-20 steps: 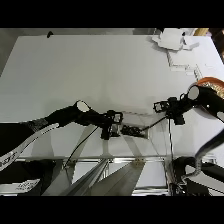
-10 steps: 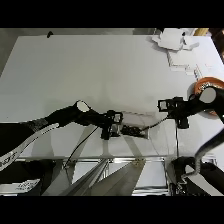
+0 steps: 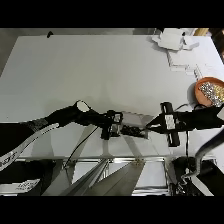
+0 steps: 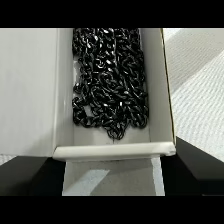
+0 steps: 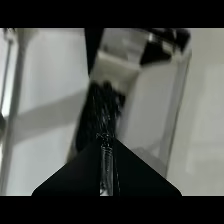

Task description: Fold the box and place the chain.

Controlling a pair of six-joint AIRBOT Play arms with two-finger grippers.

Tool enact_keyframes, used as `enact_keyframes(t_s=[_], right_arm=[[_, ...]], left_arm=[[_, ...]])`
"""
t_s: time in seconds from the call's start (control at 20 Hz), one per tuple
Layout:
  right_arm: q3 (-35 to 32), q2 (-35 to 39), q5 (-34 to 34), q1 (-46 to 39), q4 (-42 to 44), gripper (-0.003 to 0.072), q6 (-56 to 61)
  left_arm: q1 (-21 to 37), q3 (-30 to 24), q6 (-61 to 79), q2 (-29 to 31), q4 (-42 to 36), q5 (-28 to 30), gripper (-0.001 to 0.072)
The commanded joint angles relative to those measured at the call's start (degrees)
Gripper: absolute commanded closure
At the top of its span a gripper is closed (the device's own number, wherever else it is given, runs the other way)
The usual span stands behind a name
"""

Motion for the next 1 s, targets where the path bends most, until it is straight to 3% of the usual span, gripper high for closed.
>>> enact_keyframes(t_s=[0.0, 0.2, 0.3, 0.4, 0.7, 0.85, 0.95], right_arm=[[-0.02, 1.03, -6.27, 8.74, 3.78, 0.0669, 2.71], [-0.02, -2.99, -12.15, 13.55, 2.19, 0.0667, 4.61], [-0.02, -5.42, -12.76, 13.57, -2.25, 0.0539, 6.34], [0.2, -5.57, -12.68, 12.39, -7.76, 0.0506, 6.27], [1.29, -3.13, -2.89, -5.46, -20.76, 0.051, 3.3], [-1.4, -5.9, -8.0, -14.4, -23.17, 0.0512, -2.19], [-1.97, -9.92, -10.71, -15.8, -23.93, 0.0511, -3.52]], left_arm=[[0.04, 0.02, 0.0, 0.02, 0.02, 0.02, 0.0377], [0.04, 0.02, 0.0, 0.02, 0.02, 0.0, 0.0377], [0.04, 0.02, 0.0, 0.02, 0.02, 0.02, 0.0377], [0.04, 0.02, 0.0, 0.02, 0.02, 0.02, 0.0377], [0.04, 0.02, 0.0, 0.02, 0.02, 0.0, 0.0377], [0.04, 0.02, 0.0, 0.02, 0.02, 0.0, 0.0377], [0.04, 0.02, 0.0, 0.02, 0.02, 0.0, 0.0377]])
